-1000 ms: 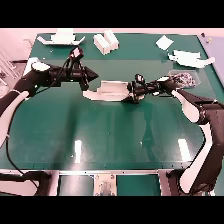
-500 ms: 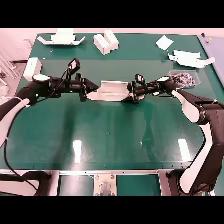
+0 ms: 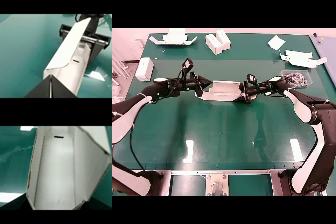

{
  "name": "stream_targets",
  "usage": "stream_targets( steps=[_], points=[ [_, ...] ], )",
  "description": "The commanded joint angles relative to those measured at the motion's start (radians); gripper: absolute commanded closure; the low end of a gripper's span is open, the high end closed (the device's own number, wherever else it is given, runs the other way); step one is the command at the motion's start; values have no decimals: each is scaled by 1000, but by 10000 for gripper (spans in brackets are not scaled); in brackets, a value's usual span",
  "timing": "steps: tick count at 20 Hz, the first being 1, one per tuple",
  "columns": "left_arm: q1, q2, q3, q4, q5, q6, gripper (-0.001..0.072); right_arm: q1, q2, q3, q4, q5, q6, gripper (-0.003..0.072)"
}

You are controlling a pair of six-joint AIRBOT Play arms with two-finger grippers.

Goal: Fold the box and place the chain.

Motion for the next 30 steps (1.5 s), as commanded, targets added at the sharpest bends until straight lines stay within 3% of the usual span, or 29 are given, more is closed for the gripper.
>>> stream_targets(
  steps=[1, 6, 10, 15, 21, 30],
  points=[
    [0, -30, 22, -15, -19, 0, 692, 0, 0, 0, 0, 0, 0, 147],
    [-31, -30, 22, 15, -44, -23, 691, 0, 0, 0, 0, 0, 0, 146],
    [-87, -30, 22, 14, 68, 25, 690, 0, 0, 0, 0, 0, 0, 146],
    [-84, -35, 38, -68, 151, 99, 690, 0, 0, 0, 0, 0, 0, 146],
    [-89, -125, 149, -79, 130, 79, 690, 0, 0, 0, 0, 0, 0, 146],
    [-89, -193, 176, -98, 216, 82, 690, 0, 0, 0, 0, 0, 0, 147]
  ],
)
